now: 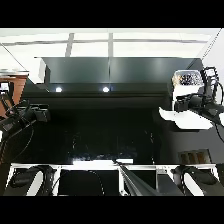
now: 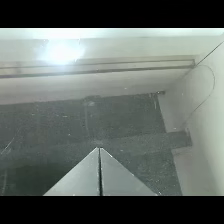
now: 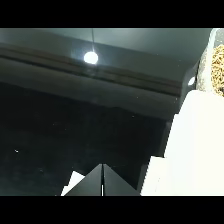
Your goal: Fold the box and place the chain.
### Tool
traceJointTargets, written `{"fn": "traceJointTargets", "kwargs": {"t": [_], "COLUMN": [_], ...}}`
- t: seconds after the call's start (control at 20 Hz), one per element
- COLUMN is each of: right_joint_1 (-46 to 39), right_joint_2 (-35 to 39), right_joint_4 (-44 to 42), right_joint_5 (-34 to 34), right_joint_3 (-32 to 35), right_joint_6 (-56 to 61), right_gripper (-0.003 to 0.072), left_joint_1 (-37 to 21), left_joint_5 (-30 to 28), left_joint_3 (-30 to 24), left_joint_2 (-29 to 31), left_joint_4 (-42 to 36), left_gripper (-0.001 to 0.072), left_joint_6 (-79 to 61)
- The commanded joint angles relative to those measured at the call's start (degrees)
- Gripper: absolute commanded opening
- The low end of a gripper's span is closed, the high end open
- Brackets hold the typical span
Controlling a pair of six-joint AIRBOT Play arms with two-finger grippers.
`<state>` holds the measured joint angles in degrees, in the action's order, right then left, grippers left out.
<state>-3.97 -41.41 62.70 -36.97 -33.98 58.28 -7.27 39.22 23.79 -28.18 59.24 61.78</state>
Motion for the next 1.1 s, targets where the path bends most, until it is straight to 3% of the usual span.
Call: {"fn": "traceJointTargets", "kwargs": {"t": [0.0, 0.65, 1.05], "right_joint_1": [0.04, 0.04, 0.04], "right_joint_2": [0.04, 0.04, 0.04], "right_joint_4": [-0.04, -0.02, -3.28], "right_joint_5": [0.00, 0.00, 4.74], "right_joint_3": [0.00, 0.00, 0.00], "right_joint_6": [0.02, 0.02, 0.04], "right_gripper": [0.0019, 0.0019, 0.0019], "left_joint_1": [0.00, 0.00, 0.00], "left_joint_5": [0.00, 0.00, -0.79], "left_joint_3": [-0.02, -0.02, -0.02], "left_joint_2": [0.02, 0.02, 0.02], "left_joint_4": [0.02, 0.02, 0.02], "left_gripper": [0.0030, 0.0030, 0.0030], "left_joint_6": [-0.02, -0.02, -0.02]}}
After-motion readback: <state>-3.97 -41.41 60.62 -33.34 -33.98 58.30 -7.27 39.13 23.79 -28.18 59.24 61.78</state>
